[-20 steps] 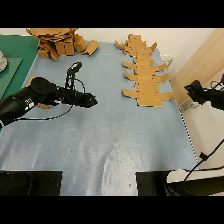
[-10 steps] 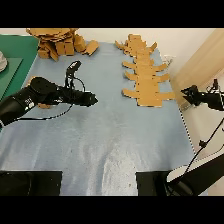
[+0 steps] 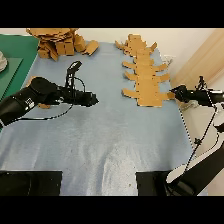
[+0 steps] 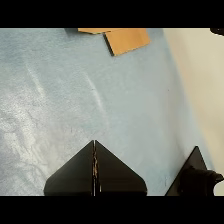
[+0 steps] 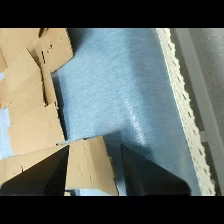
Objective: Fold the box.
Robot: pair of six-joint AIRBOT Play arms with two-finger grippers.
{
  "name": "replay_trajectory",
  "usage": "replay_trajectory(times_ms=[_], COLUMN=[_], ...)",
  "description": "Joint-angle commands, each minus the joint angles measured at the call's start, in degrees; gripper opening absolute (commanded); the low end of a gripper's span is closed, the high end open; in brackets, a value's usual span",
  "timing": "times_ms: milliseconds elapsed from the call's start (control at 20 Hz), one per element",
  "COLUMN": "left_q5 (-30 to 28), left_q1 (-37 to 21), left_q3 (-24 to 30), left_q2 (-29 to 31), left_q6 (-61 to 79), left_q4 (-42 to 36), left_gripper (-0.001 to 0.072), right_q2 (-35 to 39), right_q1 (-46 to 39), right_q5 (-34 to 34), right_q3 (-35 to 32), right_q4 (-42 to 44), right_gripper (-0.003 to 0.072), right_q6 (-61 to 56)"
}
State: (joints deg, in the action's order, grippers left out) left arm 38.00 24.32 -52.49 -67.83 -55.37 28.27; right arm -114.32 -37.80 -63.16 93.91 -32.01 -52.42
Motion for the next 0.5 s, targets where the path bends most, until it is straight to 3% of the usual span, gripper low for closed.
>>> replay_trajectory(times_ms=[0,100,150,250,300,450], left_q5=[0.0,0.2,0.7,1.8,1.9,2.7], left_q1=[0.0,-0.1,-0.1,-0.1,-0.2,-2.3], left_q3=[-0.1,-0.1,-0.1,-0.1,-0.1,-0.1], left_q2=[0.0,0.0,0.0,0.0,0.0,0.0], left_q6=[-0.1,-1.8,-3.2,-4.7,-5.7,-7.7], left_q4=[-0.7,-2.9,-3.0,-3.0,-3.0,-3.0], left_gripper=[0.0016,0.0016,0.0017,0.0017,0.0016,0.0017], right_q2=[-0.2,-0.2,-0.2,-0.2,-0.2,0.8], right_q1=[0.4,0.7,1.0,2.0,2.8,6.1], right_q5=[-3.3,-6.7,-7.5,-8.5,-9.4,-13.8], right_q3=[0.2,0.2,0.2,0.1,-0.2,-4.4], right_q4=[-0.8,-0.9,-1.6,-4.5,-6.1,-2.8], right_gripper=[0.0381,0.0353,0.0301,0.0055,0.0003,0.0001], right_q6=[0.4,0.3,0.3,-2.6,-2.8,-2.6])
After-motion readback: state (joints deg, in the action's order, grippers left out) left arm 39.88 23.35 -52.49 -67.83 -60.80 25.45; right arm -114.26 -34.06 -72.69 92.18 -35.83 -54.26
